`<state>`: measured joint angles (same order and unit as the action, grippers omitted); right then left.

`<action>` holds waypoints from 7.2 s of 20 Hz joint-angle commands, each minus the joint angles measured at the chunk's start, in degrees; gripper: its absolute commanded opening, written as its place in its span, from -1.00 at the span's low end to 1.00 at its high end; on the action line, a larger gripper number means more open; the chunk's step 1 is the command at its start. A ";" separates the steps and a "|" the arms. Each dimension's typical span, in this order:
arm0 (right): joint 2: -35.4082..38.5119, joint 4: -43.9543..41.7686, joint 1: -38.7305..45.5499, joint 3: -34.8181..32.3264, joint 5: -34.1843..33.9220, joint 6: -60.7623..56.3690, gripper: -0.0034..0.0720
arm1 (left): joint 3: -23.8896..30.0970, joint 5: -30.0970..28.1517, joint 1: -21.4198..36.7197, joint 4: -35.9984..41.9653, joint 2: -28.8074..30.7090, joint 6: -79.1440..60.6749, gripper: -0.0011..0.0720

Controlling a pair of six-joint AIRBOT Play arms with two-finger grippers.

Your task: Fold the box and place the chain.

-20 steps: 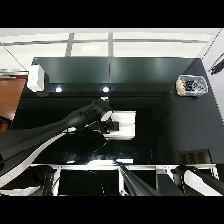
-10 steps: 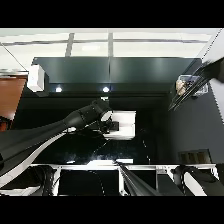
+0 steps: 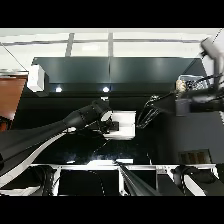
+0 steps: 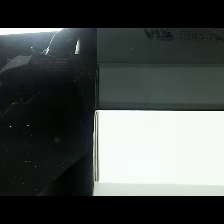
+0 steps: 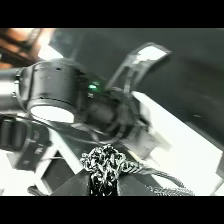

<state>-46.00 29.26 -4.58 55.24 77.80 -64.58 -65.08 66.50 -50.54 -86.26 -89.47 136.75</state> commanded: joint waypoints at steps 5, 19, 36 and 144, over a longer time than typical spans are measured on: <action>-2.75 0.59 -12.94 -7.43 -18.40 -0.87 -0.88 | -0.04 -0.02 0.04 -0.02 -0.02 -0.02 -0.89; -14.86 16.04 -15.98 -8.46 -17.64 -5.27 -0.21 | -0.04 0.07 0.04 0.00 -0.02 -0.02 -0.89; -2.84 33.86 6.84 -4.15 -5.14 -7.19 -0.21 | -4.31 2.05 0.15 -0.74 0.22 0.57 0.38; -21.55 18.12 -20.00 -9.01 -14.84 44.70 -0.35 | 28.41 -16.52 24.11 56.96 12.50 -155.45 0.12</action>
<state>-67.53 46.92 -24.56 46.26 62.74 -19.75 -36.62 50.02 -26.44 -29.32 -76.93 -18.70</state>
